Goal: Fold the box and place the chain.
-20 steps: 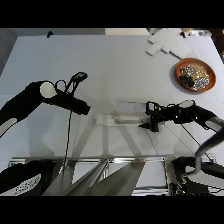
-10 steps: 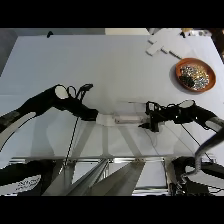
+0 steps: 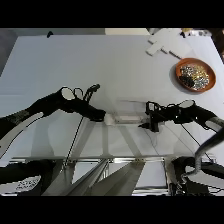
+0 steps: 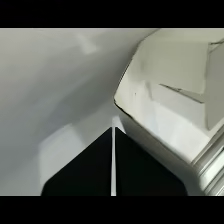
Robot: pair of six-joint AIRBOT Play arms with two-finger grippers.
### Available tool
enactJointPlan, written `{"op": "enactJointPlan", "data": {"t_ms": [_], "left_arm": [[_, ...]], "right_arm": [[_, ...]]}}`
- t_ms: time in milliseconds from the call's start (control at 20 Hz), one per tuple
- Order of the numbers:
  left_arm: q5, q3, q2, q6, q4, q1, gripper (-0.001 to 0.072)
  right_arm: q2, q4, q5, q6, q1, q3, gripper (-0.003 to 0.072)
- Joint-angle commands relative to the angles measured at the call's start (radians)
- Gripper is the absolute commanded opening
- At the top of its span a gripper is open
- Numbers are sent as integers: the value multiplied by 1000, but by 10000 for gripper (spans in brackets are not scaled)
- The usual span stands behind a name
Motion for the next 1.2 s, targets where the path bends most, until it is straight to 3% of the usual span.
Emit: {"op": "enactJointPlan", "data": {"t_ms": [0,50,150,550,700,950,1050,1150], "left_arm": [[42,0,-2,92,-112,-37,73],[49,0,-2,95,-117,-45,74],[52,0,0,95,-117,-53,161],[89,0,85,103,-117,-51,174],[90,0,85,58,-117,-51,415],[90,0,84,37,-111,-75,426],[104,0,83,12,-104,-103,624],[129,9,82,-64,-53,-126,657]], "right_arm": [[0,0,0,0,0,0,462],[0,0,0,0,0,0,462],[0,0,0,0,0,0,462],[0,0,0,0,0,0,462],[0,0,0,0,0,0,462],[0,0,0,0,0,0,462],[0,1,0,0,0,0,462],[0,1,0,0,0,0,462]]}}
